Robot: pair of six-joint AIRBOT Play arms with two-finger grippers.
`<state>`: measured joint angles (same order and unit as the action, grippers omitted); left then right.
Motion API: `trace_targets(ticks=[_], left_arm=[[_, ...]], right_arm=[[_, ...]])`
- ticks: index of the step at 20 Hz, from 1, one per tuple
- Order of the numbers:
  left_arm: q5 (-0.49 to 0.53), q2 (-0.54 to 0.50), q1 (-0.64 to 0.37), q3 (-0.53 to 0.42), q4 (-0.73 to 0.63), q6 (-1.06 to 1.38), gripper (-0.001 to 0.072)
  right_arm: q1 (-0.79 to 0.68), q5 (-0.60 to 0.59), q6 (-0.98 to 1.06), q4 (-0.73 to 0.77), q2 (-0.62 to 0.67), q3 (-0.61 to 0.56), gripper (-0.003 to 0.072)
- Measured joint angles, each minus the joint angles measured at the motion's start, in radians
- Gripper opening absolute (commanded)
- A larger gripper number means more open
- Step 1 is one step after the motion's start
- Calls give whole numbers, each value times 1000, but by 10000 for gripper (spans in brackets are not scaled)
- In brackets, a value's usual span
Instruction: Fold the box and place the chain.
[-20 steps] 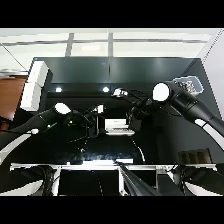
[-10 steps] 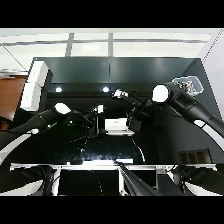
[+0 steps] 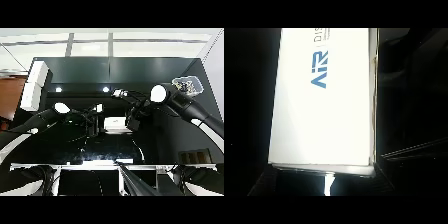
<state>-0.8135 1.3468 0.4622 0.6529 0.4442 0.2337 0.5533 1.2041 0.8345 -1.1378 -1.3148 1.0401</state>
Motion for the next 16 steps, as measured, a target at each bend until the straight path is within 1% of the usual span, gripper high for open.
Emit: trace_targets(ticks=[11,12,13,16], left_arm=[[-3,0,0,0,2,3,219],[-23,0,1,0,5,4,219],[-35,0,2,0,8,6,219],[-9,0,1,0,2,5,219]], right_arm=[[29,-22,18,8,-16,-5,144],[29,-53,21,12,-19,-6,145],[30,-43,25,11,-20,-7,145],[27,-33,26,12,-19,-9,144]])
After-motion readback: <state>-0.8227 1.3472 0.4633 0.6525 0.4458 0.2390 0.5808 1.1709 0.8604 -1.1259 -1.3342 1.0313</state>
